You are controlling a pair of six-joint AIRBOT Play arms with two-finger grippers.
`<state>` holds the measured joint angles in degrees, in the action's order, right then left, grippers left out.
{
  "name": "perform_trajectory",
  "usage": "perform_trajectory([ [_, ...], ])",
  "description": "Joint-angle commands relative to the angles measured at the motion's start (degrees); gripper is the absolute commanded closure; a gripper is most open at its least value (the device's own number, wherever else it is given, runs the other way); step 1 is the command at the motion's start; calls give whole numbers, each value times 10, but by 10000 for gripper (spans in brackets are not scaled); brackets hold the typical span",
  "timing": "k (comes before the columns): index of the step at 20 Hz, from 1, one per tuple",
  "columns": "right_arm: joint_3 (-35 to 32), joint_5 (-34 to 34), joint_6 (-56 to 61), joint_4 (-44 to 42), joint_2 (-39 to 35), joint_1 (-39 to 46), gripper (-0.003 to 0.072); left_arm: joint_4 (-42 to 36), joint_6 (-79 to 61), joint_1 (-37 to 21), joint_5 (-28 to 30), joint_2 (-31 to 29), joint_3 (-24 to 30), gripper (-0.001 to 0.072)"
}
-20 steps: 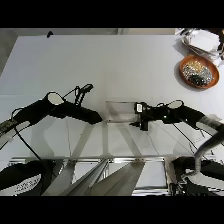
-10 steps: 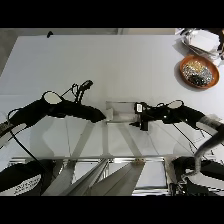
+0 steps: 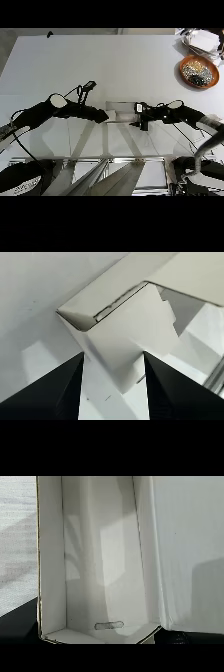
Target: Fold the box and place the chain.
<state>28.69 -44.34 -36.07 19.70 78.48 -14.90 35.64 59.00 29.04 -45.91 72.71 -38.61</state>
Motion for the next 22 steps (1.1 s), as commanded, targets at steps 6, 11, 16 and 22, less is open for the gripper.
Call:
perform_trajectory([
  [6,0,0,0,0,0,0,383,147,195,49,-18,46,-90,289],
  [11,0,0,0,0,0,0,383,200,287,64,-64,78,-136,290],
  [16,0,0,0,0,0,0,383,285,413,76,-102,89,-179,290],
  [22,0,0,0,0,0,0,383,331,533,111,-158,122,-235,290],
])
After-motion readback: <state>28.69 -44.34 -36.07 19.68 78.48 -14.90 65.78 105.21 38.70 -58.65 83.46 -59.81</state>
